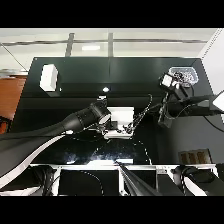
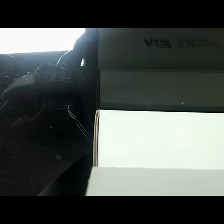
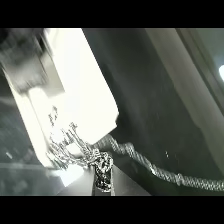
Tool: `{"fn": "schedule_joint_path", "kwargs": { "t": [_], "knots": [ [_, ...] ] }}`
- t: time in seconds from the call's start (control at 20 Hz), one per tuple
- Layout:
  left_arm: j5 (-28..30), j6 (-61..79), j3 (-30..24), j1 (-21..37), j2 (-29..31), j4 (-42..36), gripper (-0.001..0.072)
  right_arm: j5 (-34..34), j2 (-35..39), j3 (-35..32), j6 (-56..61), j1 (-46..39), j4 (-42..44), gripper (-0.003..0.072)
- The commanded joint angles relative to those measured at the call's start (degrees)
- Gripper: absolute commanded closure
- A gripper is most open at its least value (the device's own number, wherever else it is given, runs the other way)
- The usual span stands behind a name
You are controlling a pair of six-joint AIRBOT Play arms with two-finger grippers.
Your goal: Fold the box and place the chain.
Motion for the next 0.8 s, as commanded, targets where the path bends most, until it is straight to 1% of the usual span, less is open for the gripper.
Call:
{"fn": "schedule_joint_path", "kwargs": {
  "t": [0.0, 0.3, 0.45, 0.55, 0.7, 0.75],
  "knots": [
    [-0.11, 0.02, -0.02, 0.04, -0.04, 0.07, 0.0677, 2.25, 0.26, 3.26, 2.78, 0.04, 6.91, 0.0645],
    [-0.09, 0.02, -0.02, 0.02, -0.04, 0.07, 0.0677, 3.08, 0.20, 3.30, 4.90, 0.33, 21.64, 0.0645],
    [-0.09, 0.04, -0.02, 0.02, -0.04, 0.07, 0.0677, 2.67, -0.04, 3.28, 4.90, 2.58, 26.16, 0.0645],
    [-0.04, 0.04, -0.02, 0.02, -0.04, 0.07, 0.0677, 2.03, -1.22, 3.21, 4.98, 4.63, 25.33, 0.0644],
    [-0.04, 0.04, -0.02, 0.04, -0.04, 0.09, 0.0677, 0.61, -4.28, 1.88, 7.98, 6.32, 19.39, 0.0642],
    [-0.04, 0.04, -0.02, 0.04, -0.04, 0.11, 0.0677, -0.02, -4.94, 1.49, 8.68, 6.29, 17.00, 0.0541]
  ]
}}
